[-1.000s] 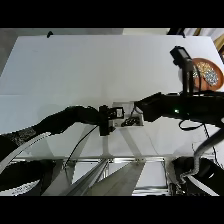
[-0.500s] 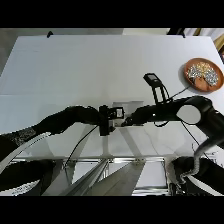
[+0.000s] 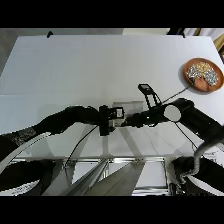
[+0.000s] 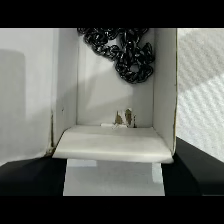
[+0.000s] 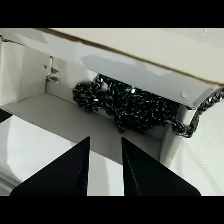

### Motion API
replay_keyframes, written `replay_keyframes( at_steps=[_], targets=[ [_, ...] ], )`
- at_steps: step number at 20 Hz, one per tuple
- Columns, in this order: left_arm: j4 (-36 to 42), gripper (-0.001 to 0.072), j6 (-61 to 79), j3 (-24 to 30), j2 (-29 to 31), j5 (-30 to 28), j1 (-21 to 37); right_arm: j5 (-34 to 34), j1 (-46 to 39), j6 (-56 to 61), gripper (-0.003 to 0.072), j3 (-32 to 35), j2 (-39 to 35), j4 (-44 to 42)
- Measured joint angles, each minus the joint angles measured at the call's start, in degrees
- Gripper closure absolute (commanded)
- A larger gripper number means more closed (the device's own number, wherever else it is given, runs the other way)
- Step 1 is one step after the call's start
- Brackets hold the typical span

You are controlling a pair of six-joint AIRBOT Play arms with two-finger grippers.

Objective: Fold the box and place the chain.

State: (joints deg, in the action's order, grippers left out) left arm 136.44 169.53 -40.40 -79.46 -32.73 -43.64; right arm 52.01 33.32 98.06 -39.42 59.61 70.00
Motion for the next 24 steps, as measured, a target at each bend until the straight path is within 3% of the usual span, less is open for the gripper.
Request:
replay_keyframes(
  at_steps=[8,10,12,21,24],
  targets=[
    [0.0,0.0499,0.0,0.0,0.0,0.0,0.0,9.6,-14.4,-3.4,0.0456,-7.0,-4.5,4.0],
    [0.0,0.0498,0.0,0.0,0.0,0.0,0.0,11.3,-19.1,-3.6,0.0318,-7.9,-4.5,8.0],
    [0.0,0.0499,0.0,0.0,0.0,0.0,0.0,12.0,-22.8,-3.6,0.0318,-8.4,-3.0,12.5],
    [0.0,0.0499,0.0,0.0,0.0,0.0,0.0,3.9,-27.8,-2.0,0.0331,-9.1,11.9,20.0],
    [0.0,0.0499,0.0,0.0,0.0,0.0,0.0,1.0,-27.9,-1.2,0.0374,-9.2,15.6,20.5]
  ],
)
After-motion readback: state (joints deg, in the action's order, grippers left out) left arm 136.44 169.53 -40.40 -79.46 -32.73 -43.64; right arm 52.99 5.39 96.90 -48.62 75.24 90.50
